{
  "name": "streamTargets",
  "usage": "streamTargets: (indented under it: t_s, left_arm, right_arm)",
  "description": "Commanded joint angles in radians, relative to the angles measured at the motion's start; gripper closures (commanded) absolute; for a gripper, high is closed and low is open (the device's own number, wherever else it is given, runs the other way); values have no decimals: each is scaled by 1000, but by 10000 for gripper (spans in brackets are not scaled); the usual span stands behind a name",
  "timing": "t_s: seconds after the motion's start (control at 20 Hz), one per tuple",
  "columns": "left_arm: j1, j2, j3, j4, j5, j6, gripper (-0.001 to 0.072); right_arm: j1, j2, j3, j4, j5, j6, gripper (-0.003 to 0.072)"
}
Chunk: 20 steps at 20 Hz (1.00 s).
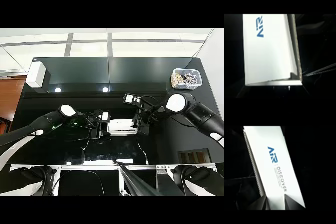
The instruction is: Fold the box and place the chain.
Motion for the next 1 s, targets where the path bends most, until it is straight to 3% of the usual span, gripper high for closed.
streamTargets:
  t_s: [0.0, 0.95]
  left_arm:
    - [0, -1, 0, 0, 2, 0, 245]
    - [0, -1, 0, 0, 2, 0, 245]
  right_arm:
    - [2, 2, 0, -6, 4, -2, 443]
    - [2, 2, -26, -8, 29, -6, 442]
